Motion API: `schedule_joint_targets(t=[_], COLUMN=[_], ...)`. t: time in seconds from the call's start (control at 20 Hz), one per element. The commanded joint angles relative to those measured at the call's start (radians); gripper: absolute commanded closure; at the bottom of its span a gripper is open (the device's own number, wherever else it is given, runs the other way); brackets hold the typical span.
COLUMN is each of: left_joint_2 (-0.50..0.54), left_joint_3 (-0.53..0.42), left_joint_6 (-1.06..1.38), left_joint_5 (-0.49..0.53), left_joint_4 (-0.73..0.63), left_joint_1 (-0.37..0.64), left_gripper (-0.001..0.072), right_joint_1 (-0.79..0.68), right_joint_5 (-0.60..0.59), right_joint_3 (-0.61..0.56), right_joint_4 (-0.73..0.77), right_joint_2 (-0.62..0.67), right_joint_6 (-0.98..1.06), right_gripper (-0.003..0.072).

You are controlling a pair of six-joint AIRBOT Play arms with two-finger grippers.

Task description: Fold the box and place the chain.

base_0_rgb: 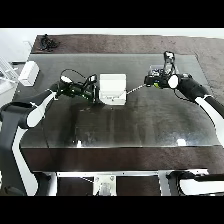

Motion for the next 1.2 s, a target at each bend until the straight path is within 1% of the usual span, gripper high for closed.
schedule_joint_targets(t=[0.0, 0.15, 0.2, 0.4, 0.45, 0.5, 0.55, 0.7, 0.75, 0.9, 1.0, 1.1, 1.15], left_joint_2=[-0.001, -0.001, -0.001, -0.001, -0.001, -0.001, -0.001, -0.001, -0.001, -0.001, -0.001, -0.001, -0.001], left_joint_3=[0.0, 0.0, 0.0, 0.0, 0.0, 0.0, 0.0, 0.0, 0.0, 0.0, 0.0, 0.0, 0.0], left_joint_6=[0.0, 0.0, 0.0, 0.0, 0.0, 0.0, 0.0, 0.0, 0.0, 0.0, 0.0, 0.0, 0.0], left_joint_5=[0.0, 0.0, 0.0, 0.001, 0.001, 0.001, 0.0, 0.001, 0.001, 0.0, 0.0, 0.001, 0.001], left_joint_4=[0.0, 0.0, 0.0, 0.0, 0.0, 0.0, 0.0, 0.0, 0.0, 0.0, 0.0, 0.0, 0.0], left_joint_1=[0.0, 0.0, 0.0, 0.0, 0.0, 0.0, 0.0, 0.0, 0.0, 0.0, 0.0, 0.0, 0.0], left_gripper=[0.0339, 0.0339, 0.0339, 0.0339, 0.0338, 0.0338, 0.0338, 0.0339, 0.0339, 0.0339, 0.0338, 0.0338, 0.0338], right_joint_1=[-0.059, -0.063, -0.063, -0.063, -0.06, -0.058, -0.056, -0.056, -0.056, -0.056, -0.056, -0.056, -0.056], right_joint_5=[-0.138, -0.144, -0.169, -0.191, -0.191, -0.192, -0.192, -0.211, -0.219, -0.228, -0.237, -0.244, -0.248], right_joint_3=[0.002, 0.037, 0.05, 0.107, 0.117, 0.124, 0.131, 0.135, 0.135, 0.135, 0.135, 0.135, 0.135], right_joint_4=[0.058, 0.058, 0.062, 0.145, 0.145, 0.146, 0.148, 0.147, 0.146, 0.143, 0.143, 0.143, 0.143], right_joint_2=[-0.072, -0.129, -0.148, -0.213, -0.228, -0.239, -0.248, -0.253, -0.253, -0.253, -0.253, -0.254, -0.259], right_joint_6=[0.025, 0.025, 0.025, 0.024, 0.024, 0.024, 0.024, 0.024, 0.024, 0.024, 0.024, 0.024, 0.024], right_gripper=[0.0165, 0.0169, 0.0169, 0.0172, 0.0203, 0.0341, 0.0446, 0.0609, 0.0648, 0.0632, 0.0479, 0.0486, 0.0508])
